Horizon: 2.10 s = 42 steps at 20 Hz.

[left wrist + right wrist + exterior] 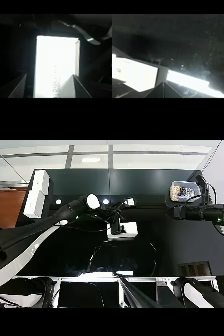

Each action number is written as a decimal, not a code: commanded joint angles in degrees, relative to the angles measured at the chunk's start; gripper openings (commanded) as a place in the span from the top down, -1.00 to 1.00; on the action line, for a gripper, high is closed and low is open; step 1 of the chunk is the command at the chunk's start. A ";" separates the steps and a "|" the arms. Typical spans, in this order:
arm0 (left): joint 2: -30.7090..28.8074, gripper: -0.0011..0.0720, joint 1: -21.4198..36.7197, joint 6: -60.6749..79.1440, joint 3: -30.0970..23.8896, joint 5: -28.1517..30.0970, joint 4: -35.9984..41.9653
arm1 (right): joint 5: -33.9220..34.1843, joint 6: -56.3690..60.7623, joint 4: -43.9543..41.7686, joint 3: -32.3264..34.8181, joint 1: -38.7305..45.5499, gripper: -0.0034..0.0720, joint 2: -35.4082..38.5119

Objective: Fold the box and place the chain.

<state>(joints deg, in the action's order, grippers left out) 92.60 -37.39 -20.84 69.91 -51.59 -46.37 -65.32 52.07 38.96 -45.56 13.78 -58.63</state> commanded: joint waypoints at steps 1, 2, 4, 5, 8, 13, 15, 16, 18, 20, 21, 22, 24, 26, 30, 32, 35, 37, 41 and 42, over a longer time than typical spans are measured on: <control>0.22 -0.97 -0.07 -0.85 0.13 -2.01 -0.92 | 0.17 0.04 0.72 0.00 0.02 0.86 0.02; 0.22 -0.97 -0.07 -0.83 0.13 -2.49 -0.94 | 0.17 0.07 0.72 0.00 0.02 0.86 0.02; 0.13 -0.97 -0.04 -0.85 0.17 -2.58 -0.94 | 0.20 0.07 0.72 0.00 0.02 0.86 0.02; 0.11 -0.97 -0.04 -0.85 0.50 -2.80 -0.94 | 0.20 0.04 0.72 0.00 0.02 0.86 0.02; 0.04 -0.97 -0.04 -0.85 2.60 -3.04 -0.98 | 0.17 0.04 0.72 0.00 0.02 0.86 0.02; 0.09 -0.97 -0.11 -4.39 3.32 -4.20 -3.56 | 0.13 0.04 0.72 0.00 0.02 0.86 0.02; 0.09 -0.97 -0.11 -5.42 3.32 -4.31 -6.43 | 0.15 0.04 0.72 0.00 0.02 0.86 0.02; 0.09 -0.97 -0.11 -5.42 3.32 -4.37 -6.67 | 0.15 0.04 0.72 0.00 0.02 0.86 0.02; 0.09 -0.97 -0.42 -5.40 3.32 -4.35 -6.99 | 0.15 0.04 0.72 0.00 0.02 0.86 0.02; 0.09 -0.97 -0.72 -5.40 3.32 -3.98 -6.99 | 0.15 0.04 0.72 0.00 0.02 0.86 0.02; 0.09 -0.97 -0.85 -5.40 3.32 -4.07 -6.99 | 0.24 0.04 0.72 0.00 0.02 0.86 0.02; 0.09 -0.97 -1.07 -5.40 3.32 -4.26 -6.99 | 0.35 0.04 0.72 0.00 0.02 0.86 0.02; 0.09 -0.97 -1.44 -5.35 3.32 -4.37 -7.02 | 0.50 0.04 0.72 0.00 0.02 0.86 0.02; 0.09 -0.97 -1.77 -5.35 3.34 -3.65 -6.99 | 0.50 0.04 0.72 0.00 0.02 0.86 0.02; 0.09 -0.97 -2.19 -5.35 3.32 -3.58 -7.67 | 0.50 0.04 0.72 0.00 0.02 0.86 0.02; 0.13 -0.97 -2.58 -5.33 3.32 -3.50 -9.07 | 0.48 0.04 0.72 0.00 0.02 0.86 0.02; 0.90 -0.97 -4.59 -7.69 3.32 -1.88 -15.04 | 0.46 0.07 0.72 0.00 0.02 0.86 0.02; 2.08 -0.97 -6.51 -9.62 3.32 -0.87 -18.32 | 0.63 0.24 0.72 0.00 0.02 0.86 0.02; 3.26 -0.34 -8.24 -15.15 3.34 0.57 -20.79 | 0.15 0.72 0.72 0.00 0.00 0.86 0.02; 3.19 0.07 -8.39 -15.37 3.34 -0.83 -20.87 | -0.83 0.72 0.72 -0.02 0.02 0.86 0.04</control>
<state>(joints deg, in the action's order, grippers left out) 95.26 -44.73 -32.49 73.25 -52.03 -64.66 -64.88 52.53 39.70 -45.56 13.78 -58.63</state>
